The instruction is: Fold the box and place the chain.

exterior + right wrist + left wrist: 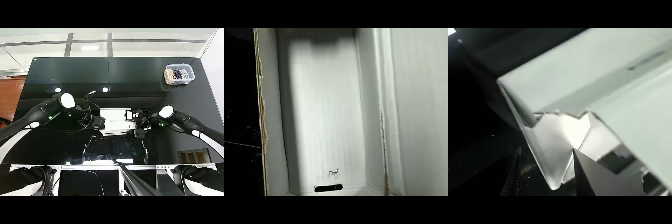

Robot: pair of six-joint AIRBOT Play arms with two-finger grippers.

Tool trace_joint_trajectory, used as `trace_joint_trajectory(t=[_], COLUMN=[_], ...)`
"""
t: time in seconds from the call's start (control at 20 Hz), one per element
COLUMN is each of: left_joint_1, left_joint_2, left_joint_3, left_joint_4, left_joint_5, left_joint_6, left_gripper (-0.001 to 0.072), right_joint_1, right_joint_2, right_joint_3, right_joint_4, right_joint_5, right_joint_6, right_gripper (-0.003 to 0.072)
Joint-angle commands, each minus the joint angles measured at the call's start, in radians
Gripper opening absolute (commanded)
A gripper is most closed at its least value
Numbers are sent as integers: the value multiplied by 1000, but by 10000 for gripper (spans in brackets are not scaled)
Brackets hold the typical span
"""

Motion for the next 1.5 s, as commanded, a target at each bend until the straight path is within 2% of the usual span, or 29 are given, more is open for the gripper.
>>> trace_joint_trajectory(t=[0.0, 0.25, 0.45, 0.65, 0.75, 1.2, 1.25, 1.3, 1.35, 1.45], left_joint_1=[-29, -85, -186, -257, -263, -263, -263, -263, -263, -263], left_joint_2=[-2, -31, -95, -167, -170, -171, -171, -171, -171, -171], left_joint_3=[10, 31, 116, 210, 216, 217, 217, 217, 217, 218], left_joint_4=[77, 212, 302, 430, 443, 449, 450, 450, 449, 449], left_joint_5=[43, 69, 60, -29, -44, -85, -85, -85, -84, -84], left_joint_6=[-129, -295, -403, -563, -597, -635, -635, -635, -635, -635], left_gripper=[389, 388, 370, 370, 352, 351, 333, 255, 231, 53], right_joint_1=[1, 1, 1, 1, 1, 1, 1, 1, 1, 1], right_joint_2=[0, 0, 0, 0, 0, 0, 0, 0, 0, 0], right_joint_3=[0, 0, 0, 0, 0, 0, 0, 0, 0, 0], right_joint_4=[0, 0, 0, 0, 0, 0, 0, 0, 0, 0], right_joint_5=[0, 0, 0, 0, 0, 0, 0, 0, 0, 0], right_joint_6=[0, 0, 0, 0, 0, 0, 0, 0, 0, 0], right_gripper=[178, 178, 178, 178, 178, 178, 178, 178, 178, 178])
